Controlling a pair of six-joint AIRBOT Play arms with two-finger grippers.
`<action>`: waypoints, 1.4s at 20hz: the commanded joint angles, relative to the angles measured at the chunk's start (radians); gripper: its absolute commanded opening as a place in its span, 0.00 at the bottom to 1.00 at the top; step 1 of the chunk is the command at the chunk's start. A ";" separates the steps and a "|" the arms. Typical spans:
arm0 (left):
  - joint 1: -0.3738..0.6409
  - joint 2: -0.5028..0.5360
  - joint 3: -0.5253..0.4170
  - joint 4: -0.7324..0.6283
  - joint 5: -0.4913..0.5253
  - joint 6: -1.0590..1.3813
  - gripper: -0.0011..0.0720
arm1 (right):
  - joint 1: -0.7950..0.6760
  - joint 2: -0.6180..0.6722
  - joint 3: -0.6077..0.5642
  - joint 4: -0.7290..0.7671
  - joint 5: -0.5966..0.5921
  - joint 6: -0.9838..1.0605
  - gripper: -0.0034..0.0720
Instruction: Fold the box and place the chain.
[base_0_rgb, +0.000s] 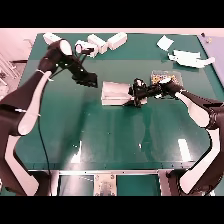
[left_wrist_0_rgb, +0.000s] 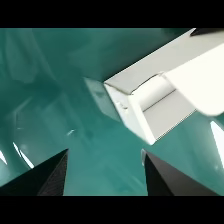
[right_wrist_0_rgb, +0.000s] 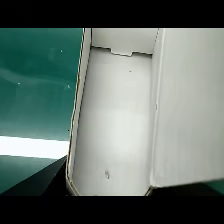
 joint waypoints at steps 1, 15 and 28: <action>0.063 0.006 -0.070 -0.079 0.043 0.385 0.76 | 0.001 0.000 0.000 0.000 0.000 0.000 0.68; 0.084 0.000 -0.357 -0.483 0.228 1.297 1.00 | 0.001 0.000 0.000 0.000 0.002 0.000 0.68; 0.082 -0.058 -0.443 -0.660 0.226 1.641 1.00 | 0.001 0.000 0.000 0.000 0.002 0.000 0.68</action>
